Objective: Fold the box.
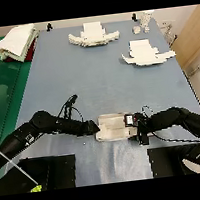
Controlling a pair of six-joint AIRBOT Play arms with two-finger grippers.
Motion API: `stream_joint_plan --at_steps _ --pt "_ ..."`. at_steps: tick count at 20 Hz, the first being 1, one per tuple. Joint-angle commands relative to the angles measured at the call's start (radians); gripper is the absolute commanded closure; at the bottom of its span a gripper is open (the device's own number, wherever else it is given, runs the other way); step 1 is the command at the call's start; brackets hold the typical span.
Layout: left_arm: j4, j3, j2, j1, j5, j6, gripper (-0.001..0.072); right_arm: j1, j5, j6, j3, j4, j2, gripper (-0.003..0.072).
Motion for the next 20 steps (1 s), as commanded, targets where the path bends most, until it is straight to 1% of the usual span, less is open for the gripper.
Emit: stream_joint_plan --at_steps 1,3,6,10,12,13,16,17,20 --pt "0.301 0.087 -0.041 -0.14 0.043 -0.372 0.0289 0.0 0.0 0.0 0.001 0.0 0.0 0.0172" --pt "0.418 0.145 -0.083 -0.214 0.041 -0.526 0.0289 0.0 0.0 0.0 0.001 0.0 0.0 0.0172" --pt "0.545 0.231 -0.162 -0.315 0.034 -0.711 0.029 0.0 0.0 0.0 0.001 0.0 0.0 0.0172" --pt "0.687 0.333 -0.272 -0.417 -0.053 -0.909 0.029 0.0 0.0 0.0 0.001 0.0 0.0 0.0172" --pt "0.747 0.38 -0.312 -0.448 -0.105 -0.978 0.0297 0.0 0.0 0.0 0.001 0.0 0.0 0.0172" --pt "0.766 0.403 -0.332 -0.46 -0.129 -0.997 0.0331 0.0 0.0 0.0 0.001 0.0 0.0 0.0172" --pt "0.779 0.453 -0.386 -0.482 -0.15 -1.035 0.0331 0.0 0.0 0.0 0.001 0.0 0.0 0.0172" --pt "0.793 0.466 -0.405 -0.486 -0.168 -1.052 0.0348 0.0 0.0 0.0 0.001 0.0 0.0 0.0171" --pt "0.836 0.506 -0.449 -0.504 -0.23 -1.102 0.0348 0.0 0.0 0.0 0.001 0.0 0.0 0.0172"
